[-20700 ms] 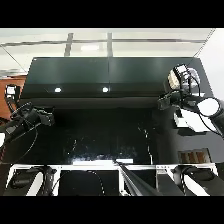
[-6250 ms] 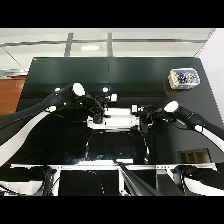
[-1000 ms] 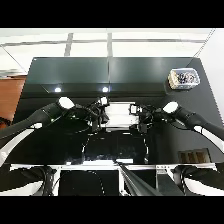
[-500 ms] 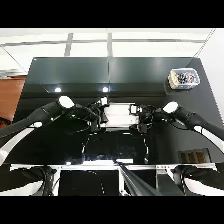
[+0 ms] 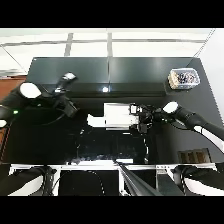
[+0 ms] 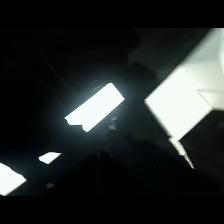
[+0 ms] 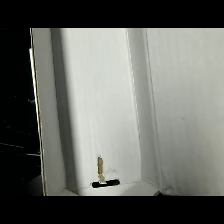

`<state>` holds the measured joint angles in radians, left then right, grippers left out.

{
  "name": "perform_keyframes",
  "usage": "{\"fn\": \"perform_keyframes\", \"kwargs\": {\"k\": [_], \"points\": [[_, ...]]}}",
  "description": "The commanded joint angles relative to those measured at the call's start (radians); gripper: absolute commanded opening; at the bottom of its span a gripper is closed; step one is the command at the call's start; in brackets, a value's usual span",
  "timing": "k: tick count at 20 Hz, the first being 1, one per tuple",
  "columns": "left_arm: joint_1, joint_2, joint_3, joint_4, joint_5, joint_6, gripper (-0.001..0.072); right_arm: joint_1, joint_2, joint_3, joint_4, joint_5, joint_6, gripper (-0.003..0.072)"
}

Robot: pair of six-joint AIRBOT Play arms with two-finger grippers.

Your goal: Fold the box and place the chain.

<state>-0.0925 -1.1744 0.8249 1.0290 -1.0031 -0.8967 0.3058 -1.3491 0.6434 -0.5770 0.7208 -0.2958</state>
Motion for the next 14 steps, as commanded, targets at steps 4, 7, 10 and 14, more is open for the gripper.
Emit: {"fn": "perform_keyframes", "kwargs": {"k": [4,7,10,14], "points": [[0.214,-0.153,-0.169,-0.449,-0.198,-0.245,0.0021,0.000,-0.001,0.000,0.000,0.000,0.000,0.0312],[0.108,-0.245,-0.166,-0.436,-0.127,-0.243,0.0020,0.000,-0.001,0.000,0.000,0.000,0.000,0.0311],[-0.003,-0.271,-0.166,-0.438,0.000,-0.248,0.0020,0.000,-0.001,0.000,0.000,0.000,0.000,0.0312],[-0.062,-0.300,-0.165,-0.452,-0.001,-0.242,0.0021,0.000,-0.001,0.000,0.000,0.000,0.000,0.0311]]}}
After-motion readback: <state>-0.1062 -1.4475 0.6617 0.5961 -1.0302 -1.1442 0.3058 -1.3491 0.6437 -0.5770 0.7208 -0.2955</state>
